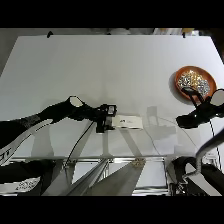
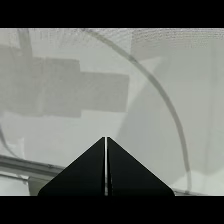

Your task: Fold the box and place the chain.

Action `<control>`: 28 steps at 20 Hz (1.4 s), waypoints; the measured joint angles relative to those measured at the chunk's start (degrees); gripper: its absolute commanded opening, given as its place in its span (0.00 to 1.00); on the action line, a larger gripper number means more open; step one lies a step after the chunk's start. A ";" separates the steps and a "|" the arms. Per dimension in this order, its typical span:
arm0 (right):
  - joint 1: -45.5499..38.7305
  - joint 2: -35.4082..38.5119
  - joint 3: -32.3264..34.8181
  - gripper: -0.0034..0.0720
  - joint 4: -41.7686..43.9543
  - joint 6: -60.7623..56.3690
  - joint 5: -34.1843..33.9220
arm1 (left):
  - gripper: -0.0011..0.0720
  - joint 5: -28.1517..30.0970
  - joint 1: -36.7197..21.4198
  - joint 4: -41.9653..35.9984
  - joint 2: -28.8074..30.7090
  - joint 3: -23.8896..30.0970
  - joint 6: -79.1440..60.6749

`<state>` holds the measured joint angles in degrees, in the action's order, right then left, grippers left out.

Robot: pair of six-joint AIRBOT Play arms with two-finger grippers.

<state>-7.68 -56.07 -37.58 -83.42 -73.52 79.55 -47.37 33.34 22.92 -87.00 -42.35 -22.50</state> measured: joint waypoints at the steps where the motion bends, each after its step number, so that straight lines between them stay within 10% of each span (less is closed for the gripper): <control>1: -0.13 -0.04 0.00 0.06 0.00 -0.02 0.24 | 0.39 0.00 0.00 0.00 0.00 0.00 -0.02; 16: -0.39 -0.15 0.00 0.06 -0.02 -0.15 0.81 | 0.21 0.96 -4.70 5.73 12.90 0.04 12.61; 28: -0.39 -0.15 0.00 0.06 -0.04 -0.15 0.83 | 0.22 0.04 -45.24 29.00 31.56 0.07 47.10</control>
